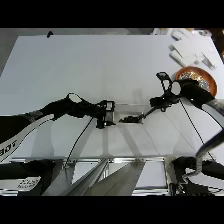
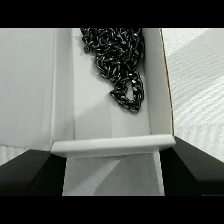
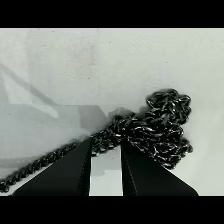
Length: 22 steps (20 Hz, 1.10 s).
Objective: Fold the box and place the chain.
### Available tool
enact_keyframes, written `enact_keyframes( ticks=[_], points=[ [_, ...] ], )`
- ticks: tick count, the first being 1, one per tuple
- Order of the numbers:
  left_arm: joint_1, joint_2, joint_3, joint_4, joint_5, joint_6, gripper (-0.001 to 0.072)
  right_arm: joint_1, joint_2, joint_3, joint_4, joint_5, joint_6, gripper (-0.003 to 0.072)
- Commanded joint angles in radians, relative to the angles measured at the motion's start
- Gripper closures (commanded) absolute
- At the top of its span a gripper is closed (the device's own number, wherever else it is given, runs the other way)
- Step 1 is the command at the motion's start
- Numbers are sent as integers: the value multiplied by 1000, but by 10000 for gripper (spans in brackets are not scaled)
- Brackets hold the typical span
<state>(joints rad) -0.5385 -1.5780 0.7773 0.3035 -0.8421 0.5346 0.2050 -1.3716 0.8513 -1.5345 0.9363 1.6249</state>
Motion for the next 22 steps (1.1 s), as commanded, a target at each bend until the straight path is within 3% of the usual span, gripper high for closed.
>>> enact_keyframes(
  ticks=[1, 7, 11, 22],
  points=[
    [1, 0, 1, 0, 0, 0, 506, -10, 23, 0, 26, 19, -2, 506],
    [1, 0, 1, 0, 0, 0, 506, -9, 92, -26, 91, 78, -9, 506],
    [1, 0, 0, 0, 0, 0, 506, -9, 90, -100, 92, 12, -5, 506],
    [1, 0, 1, 0, 0, 0, 506, -9, 88, -104, 91, -67, 2, 452]
  ],
)
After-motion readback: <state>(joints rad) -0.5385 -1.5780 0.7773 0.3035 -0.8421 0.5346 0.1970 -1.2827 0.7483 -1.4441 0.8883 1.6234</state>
